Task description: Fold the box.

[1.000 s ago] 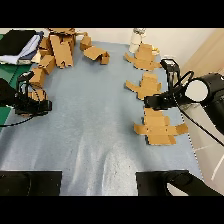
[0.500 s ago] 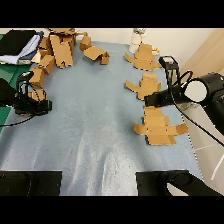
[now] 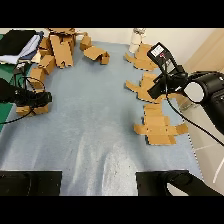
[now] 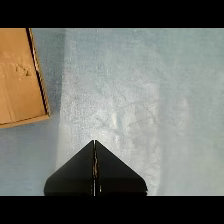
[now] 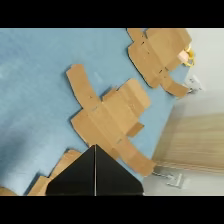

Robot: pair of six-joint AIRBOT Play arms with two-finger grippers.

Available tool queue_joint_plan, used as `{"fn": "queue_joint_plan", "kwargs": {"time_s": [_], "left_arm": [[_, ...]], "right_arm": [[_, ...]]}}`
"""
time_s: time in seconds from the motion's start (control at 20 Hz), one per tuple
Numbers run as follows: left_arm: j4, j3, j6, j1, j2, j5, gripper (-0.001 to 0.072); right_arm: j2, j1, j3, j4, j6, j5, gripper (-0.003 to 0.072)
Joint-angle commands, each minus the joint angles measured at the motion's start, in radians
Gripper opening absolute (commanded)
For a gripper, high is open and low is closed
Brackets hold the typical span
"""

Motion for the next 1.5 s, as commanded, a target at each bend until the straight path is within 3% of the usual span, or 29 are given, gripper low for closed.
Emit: {"fn": "queue_joint_plan", "kwargs": {"time_s": [0.0, 0.15, 0.2, 0.35, 0.5, 0.55, 0.6, 0.65, 0.7, 0.85, 1.0, 1.35, 1.45], "left_arm": [[0.0, 0.001, 0.0, -0.001, 0.0, 0.036, 0.0012], [-0.008, 0.001, 0.0, -0.001, 0.0, 0.062, 0.0012], [-0.023, 0.001, 0.0, -0.001, 0.0, 0.055, 0.0013], [-0.072, 0.001, 0.01, -0.001, -0.006, 0.043, 0.0014], [-0.172, 0.001, 0.124, -0.001, -0.046, 0.015, 0.0016], [-0.253, 0.001, 0.187, -0.001, -0.069, 0.007, 0.0178], [-0.336, 0.001, 0.228, -0.001, -0.095, 0.006, 0.0271], [-0.423, 0.001, 0.286, -0.001, -0.124, 0.007, 0.0267], [-0.498, 0.001, 0.336, -0.001, -0.151, 0.006, 0.0267], [-0.664, 0.001, 0.459, -0.001, -0.23, -0.003, 0.0269], [-0.724, 0.001, 0.521, -0.001, -0.275, -0.028, 0.027], [-0.881, 0.001, 0.527, -0.001, -0.287, -0.162, 0.0266], [-0.935, 0.001, 0.528, -0.001, -0.287, -0.18, 0.0265]], "right_arm": [[-0.003, 0.0, 0.001, 0.188, 0.037, 0.042, 0.0003], [-0.012, 0.001, 0.001, 0.363, 0.213, 0.048, 0.0004], [-0.02, 0.0, 0.001, 0.344, 0.325, 0.062, 0.0004], [-0.079, -0.064, 0.001, -0.042, 0.562, 0.295, 0.0004], [-0.17, -0.283, 0.001, -0.032, 0.546, 0.455, 0.0004], [-0.201, -0.361, 0.001, -0.018, 0.519, 0.478, 0.0024], [-0.232, -0.441, 0.001, -0.016, 0.515, 0.484, 0.0194], [-0.256, -0.509, 0.001, -0.016, 0.513, 0.483, 0.0419], [-0.276, -0.57, 0.001, -0.016, 0.509, 0.484, 0.0505], [-0.329, -0.732, 0.001, 0.012, 0.437, 0.485, 0.053], [-0.365, -0.84, 0.001, 0.18, 0.227, 0.484, 0.053], [-0.449, -0.951, 0.0, 0.219, 0.074, 0.423, 0.0544], [-0.492, -0.961, 0.0, 0.298, 0.027, 0.431, 0.0544]]}}
